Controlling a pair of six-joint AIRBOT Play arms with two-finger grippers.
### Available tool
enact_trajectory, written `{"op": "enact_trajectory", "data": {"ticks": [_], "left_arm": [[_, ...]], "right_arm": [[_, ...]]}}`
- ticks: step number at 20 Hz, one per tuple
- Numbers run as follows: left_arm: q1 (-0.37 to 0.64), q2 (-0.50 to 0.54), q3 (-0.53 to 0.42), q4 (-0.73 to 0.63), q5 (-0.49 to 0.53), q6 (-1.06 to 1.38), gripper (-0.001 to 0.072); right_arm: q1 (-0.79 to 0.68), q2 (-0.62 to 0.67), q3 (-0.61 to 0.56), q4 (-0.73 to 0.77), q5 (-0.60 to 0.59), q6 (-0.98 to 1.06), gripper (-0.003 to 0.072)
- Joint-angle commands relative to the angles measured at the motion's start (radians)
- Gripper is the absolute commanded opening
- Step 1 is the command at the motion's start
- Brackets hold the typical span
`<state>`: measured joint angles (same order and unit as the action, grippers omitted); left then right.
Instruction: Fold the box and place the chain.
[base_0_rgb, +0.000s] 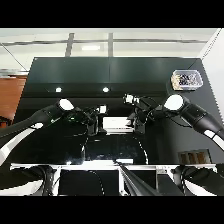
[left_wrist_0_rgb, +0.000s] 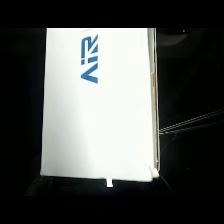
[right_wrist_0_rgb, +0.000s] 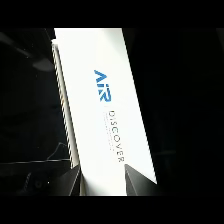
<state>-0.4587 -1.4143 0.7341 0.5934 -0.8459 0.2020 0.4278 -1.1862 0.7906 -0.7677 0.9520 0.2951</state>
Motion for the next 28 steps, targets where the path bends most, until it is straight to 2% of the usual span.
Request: {"op": "enact_trajectory", "data": {"ticks": [1,7,8,19,23,25,27,28], "left_arm": [[0.0,0.0,0.001,0.0,0.0,0.0,0.0347],[0.0,0.0,0.001,0.0,0.0,0.0,0.0347],[0.0,0.0,0.001,0.0,0.0,0.0,0.0347],[0.0,0.0,0.001,0.0,0.0,0.0,0.0347],[0.0,0.0,0.001,0.0,0.0,0.0,0.0347],[0.0,0.0,0.001,0.0,0.0,0.0,0.0347],[-0.001,0.0,0.001,0.0,0.0,0.0,0.0347],[0.0,0.0,0.001,0.0,0.0,0.0,0.0346]], "right_arm": [[0.002,-0.002,0.0,-0.002,0.008,0.001,0.0303],[0.002,-0.002,0.0,-0.023,0.035,0.008,0.0317],[0.002,-0.002,0.0,-0.023,0.034,0.008,0.0378],[0.015,-0.019,0.005,-0.058,0.024,0.046,0.0381],[0.013,0.057,0.053,-0.056,0.047,0.18,0.0381],[-0.001,0.107,0.053,-0.053,0.071,0.324,0.0372],[-0.024,0.115,0.04,-0.053,0.101,0.489,0.0029],[-0.035,0.115,0.013,-0.04,0.082,0.569,0.0014]]}}
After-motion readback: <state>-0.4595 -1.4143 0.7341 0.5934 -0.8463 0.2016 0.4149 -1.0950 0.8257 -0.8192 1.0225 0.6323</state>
